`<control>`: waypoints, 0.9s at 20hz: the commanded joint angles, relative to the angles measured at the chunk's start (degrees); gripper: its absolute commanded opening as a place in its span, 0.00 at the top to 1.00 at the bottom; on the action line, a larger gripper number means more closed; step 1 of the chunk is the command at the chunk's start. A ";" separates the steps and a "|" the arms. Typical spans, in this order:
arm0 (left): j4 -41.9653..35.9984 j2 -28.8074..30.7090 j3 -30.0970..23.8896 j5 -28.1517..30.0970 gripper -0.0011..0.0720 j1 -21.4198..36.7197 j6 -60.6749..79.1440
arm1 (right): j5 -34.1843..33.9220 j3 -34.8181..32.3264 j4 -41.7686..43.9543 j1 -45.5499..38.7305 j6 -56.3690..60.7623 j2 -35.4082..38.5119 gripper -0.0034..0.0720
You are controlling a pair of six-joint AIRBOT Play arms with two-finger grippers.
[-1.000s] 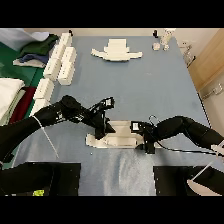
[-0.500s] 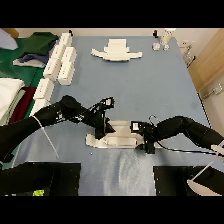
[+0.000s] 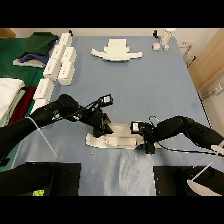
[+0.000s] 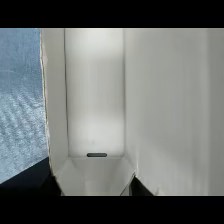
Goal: Fold the box.
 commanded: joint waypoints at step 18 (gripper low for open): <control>12.94 9.05 0.44 8.00 0.97 -13.68 -73.07 | 0.17 0.02 0.07 0.02 0.02 -0.04 0.28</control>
